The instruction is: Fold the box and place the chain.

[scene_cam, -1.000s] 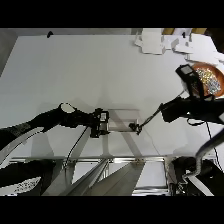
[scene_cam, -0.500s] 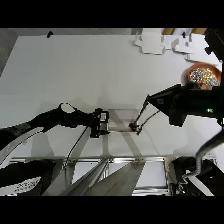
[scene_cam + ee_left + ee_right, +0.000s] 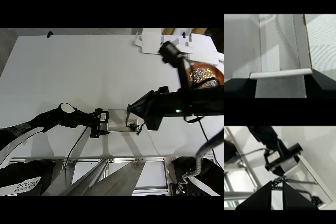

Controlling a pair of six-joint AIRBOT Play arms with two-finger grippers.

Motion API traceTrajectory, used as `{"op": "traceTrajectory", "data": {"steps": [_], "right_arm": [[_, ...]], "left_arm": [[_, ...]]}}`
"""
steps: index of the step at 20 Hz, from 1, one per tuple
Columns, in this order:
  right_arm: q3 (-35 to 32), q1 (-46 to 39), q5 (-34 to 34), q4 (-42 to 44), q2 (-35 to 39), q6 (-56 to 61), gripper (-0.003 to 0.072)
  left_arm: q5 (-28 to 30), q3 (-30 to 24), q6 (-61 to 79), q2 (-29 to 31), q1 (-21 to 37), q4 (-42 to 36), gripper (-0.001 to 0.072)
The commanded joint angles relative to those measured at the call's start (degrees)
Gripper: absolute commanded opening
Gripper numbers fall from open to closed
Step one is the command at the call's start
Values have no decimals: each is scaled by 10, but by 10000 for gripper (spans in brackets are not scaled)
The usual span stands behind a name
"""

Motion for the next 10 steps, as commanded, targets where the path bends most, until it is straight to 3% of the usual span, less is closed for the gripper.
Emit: {"op": "traceTrajectory", "data": {"steps": [1, 10], "right_arm": [[-5, 43, 5, -77, -55, 12, 15], [-100, 74, -76, -75, -113, 5, 15]], "left_arm": [[0, 0, 0, 0, 0, 0, 208], [0, 0, 0, 0, 0, 0, 208]]}}
